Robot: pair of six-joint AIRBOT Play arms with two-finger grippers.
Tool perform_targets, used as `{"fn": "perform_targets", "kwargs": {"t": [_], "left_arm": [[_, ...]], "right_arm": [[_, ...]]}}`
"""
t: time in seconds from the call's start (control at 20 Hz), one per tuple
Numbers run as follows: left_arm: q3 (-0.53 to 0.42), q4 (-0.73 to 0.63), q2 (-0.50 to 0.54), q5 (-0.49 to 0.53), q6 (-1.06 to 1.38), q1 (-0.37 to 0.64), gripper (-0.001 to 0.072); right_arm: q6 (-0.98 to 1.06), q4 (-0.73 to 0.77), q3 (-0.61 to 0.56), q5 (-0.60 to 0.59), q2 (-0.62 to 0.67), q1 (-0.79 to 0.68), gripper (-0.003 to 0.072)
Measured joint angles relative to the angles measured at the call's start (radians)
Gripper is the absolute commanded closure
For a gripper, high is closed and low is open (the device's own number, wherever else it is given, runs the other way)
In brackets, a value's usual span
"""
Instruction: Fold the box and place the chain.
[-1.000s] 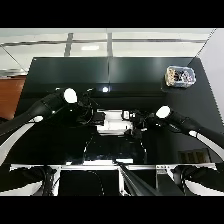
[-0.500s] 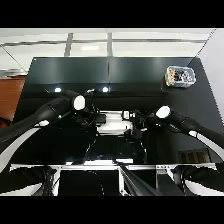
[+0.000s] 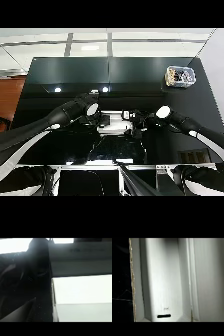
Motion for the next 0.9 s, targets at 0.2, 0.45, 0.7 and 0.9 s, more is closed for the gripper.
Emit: {"fn": "perform_targets", "kwargs": {"t": [0.2,0.45,0.7,0.9], "left_arm": [[0.006,-0.029,-0.018,-0.009,-0.030,-0.013,0.0382],[0.008,-0.038,-0.024,0.000,-0.047,-0.019,0.0686],[0.008,-0.051,-0.026,0.031,-0.050,-0.021,0.0272],[0.008,-0.050,-0.026,0.024,-0.050,-0.021,0.0503]], "right_arm": [[0.000,0.000,0.000,0.000,0.000,0.000,0.0550],[0.000,0.000,0.000,0.000,0.000,0.000,0.0550],[0.000,0.000,0.000,0.000,0.000,0.000,0.0550],[0.000,0.000,0.000,0.000,0.000,0.000,0.0550]]}}
